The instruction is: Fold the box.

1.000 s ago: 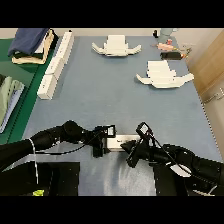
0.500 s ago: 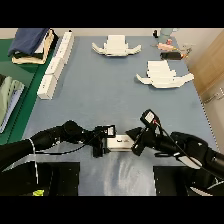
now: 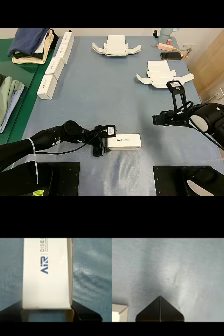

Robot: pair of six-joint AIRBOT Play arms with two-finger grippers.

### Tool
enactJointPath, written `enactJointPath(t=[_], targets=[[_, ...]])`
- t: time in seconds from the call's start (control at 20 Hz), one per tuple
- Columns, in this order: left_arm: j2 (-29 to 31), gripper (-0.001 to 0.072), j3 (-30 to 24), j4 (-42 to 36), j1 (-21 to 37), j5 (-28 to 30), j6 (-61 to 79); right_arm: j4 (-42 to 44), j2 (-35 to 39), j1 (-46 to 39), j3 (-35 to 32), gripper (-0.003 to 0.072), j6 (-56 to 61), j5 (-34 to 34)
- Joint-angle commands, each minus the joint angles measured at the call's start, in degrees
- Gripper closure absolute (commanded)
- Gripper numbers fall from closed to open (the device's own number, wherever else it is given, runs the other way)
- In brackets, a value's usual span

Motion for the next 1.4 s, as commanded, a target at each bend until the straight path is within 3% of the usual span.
enactJointPath(t=[0.0,0.2,0.3,0.45,0.6,0.7,0.9,1.15,1.35], targets=[[0.09,0.0232,1.01,-0.39,0.13,1.09,-3.93,-0.20,-3.23,-2.58,1.75,0.0683,7.98,3.34],[3.45,0.0232,2.54,3.48,1.38,1.49,-14.45,-0.42,-5.09,-2.58,1.75,0.0683,8.37,2.99],[8.44,0.0232,2.71,12.39,6.10,1.40,-30.49,-0.55,-5.53,-2.58,1.75,0.0684,8.35,1.97],[17.86,0.0231,2.71,31.08,17.92,-2.29,-53.35,-1.09,-5.81,-2.58,1.75,0.0683,8.31,-0.33],[25.90,0.0231,2.69,44.37,34.40,-12.41,-65.35,-1.20,-5.81,-2.58,1.75,0.0683,8.24,-2.19],[28.44,0.0232,2.69,46.21,45.40,-17.16,-65.29,-1.36,-5.81,-2.58,1.73,0.0684,7.67,-3.10],[28.74,0.0231,2.69,46.12,62.27,-20.00,-61.53,-1.33,-5.81,-2.58,1.73,0.0683,7.15,-3.98],[27.41,0.0232,2.69,46.10,71.84,-16.24,-57.90,-1.31,-5.81,-2.58,1.73,0.0684,7.19,-4.02],[20.52,0.0232,2.71,45.57,73.29,-14.75,-55.56,-1.31,-5.81,-2.58,1.73,0.0684,7.19,-4.04]])
